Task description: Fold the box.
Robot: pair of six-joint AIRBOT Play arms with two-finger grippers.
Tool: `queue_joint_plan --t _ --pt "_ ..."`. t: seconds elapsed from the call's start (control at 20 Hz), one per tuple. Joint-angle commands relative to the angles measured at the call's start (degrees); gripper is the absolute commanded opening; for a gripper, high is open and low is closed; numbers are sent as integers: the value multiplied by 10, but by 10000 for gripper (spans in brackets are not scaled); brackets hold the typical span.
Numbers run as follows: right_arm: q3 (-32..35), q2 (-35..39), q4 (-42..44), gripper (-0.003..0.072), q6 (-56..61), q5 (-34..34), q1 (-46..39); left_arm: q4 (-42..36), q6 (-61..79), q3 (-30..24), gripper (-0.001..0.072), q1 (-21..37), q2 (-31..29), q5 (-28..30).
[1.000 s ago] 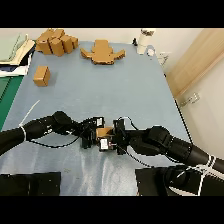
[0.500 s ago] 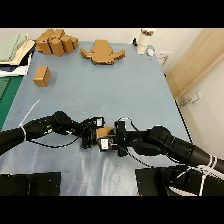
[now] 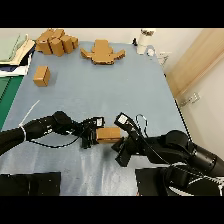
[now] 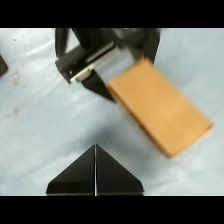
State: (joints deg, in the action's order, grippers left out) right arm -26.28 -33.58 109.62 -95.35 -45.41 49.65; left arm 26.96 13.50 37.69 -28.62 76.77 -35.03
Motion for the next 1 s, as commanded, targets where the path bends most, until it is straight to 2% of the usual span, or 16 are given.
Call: queue_joint_plan --t 0.0,0.2,0.3,0.55,0.95 --pt "59 11 110 4 196 81 0 0 0 0 468 0 0 0" --pt "120 8 125 4 365 324 0 0 0 0 468 0 0 0" --pt "122 -1 121 4 384 370 -4 0 0 0 468 0 0 0" --pt "122 -57 121 4 404 389 -1 0 0 0 468 0 0 0" --pt "123 -80 121 4 404 389 15 0 0 0 468 0 0 0"
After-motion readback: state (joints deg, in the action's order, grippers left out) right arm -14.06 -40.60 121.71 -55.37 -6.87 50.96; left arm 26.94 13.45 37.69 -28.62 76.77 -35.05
